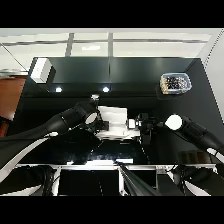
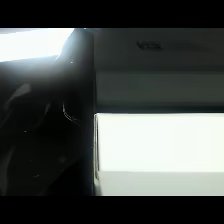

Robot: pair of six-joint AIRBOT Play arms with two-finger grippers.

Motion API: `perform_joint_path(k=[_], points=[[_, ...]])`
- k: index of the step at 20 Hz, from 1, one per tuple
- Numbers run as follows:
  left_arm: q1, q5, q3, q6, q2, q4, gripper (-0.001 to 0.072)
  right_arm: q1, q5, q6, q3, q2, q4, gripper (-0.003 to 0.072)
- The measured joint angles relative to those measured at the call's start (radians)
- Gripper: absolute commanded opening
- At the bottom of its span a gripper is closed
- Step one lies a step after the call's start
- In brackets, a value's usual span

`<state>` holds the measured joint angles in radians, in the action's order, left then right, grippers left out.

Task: Fold the box and place the chain.

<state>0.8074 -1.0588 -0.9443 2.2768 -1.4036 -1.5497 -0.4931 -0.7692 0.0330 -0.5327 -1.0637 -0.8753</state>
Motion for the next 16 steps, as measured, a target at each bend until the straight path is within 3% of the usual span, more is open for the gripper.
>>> perform_joint_path(k=[10, 11, 12, 13, 14, 15, 16], points=[[-0.003, 0.016, 0.021, 0.004, 0.002, 0.0, 0.0032, -0.019, 0.025, 0.008, 0.0, -0.031, 0.097, 0.0708], [-0.003, 0.016, 0.022, 0.004, 0.002, 0.0, 0.0031, -0.03, 0.029, 0.008, 0.0, -0.032, 0.102, 0.0676], [-0.003, 0.016, 0.022, 0.004, 0.002, -0.001, 0.0031, -0.042, 0.034, 0.008, 0.0, -0.034, 0.106, 0.054], [-0.003, 0.016, 0.022, 0.004, 0.002, -0.001, 0.0031, -0.05, 0.038, 0.008, 0.0, -0.037, 0.109, 0.0522], [-0.003, 0.016, 0.022, 0.004, 0.002, -0.001, 0.0032, -0.06, 0.043, 0.008, 0.0, -0.04, 0.111, 0.0416], [-0.003, 0.016, 0.023, 0.005, 0.002, -0.001, 0.0031, -0.066, 0.047, 0.009, 0.0, -0.042, 0.112, 0.0414], [-0.003, 0.016, 0.023, 0.005, 0.002, -0.001, 0.0032, -0.071, 0.051, 0.011, 0.0, -0.044, 0.113, 0.0345]])
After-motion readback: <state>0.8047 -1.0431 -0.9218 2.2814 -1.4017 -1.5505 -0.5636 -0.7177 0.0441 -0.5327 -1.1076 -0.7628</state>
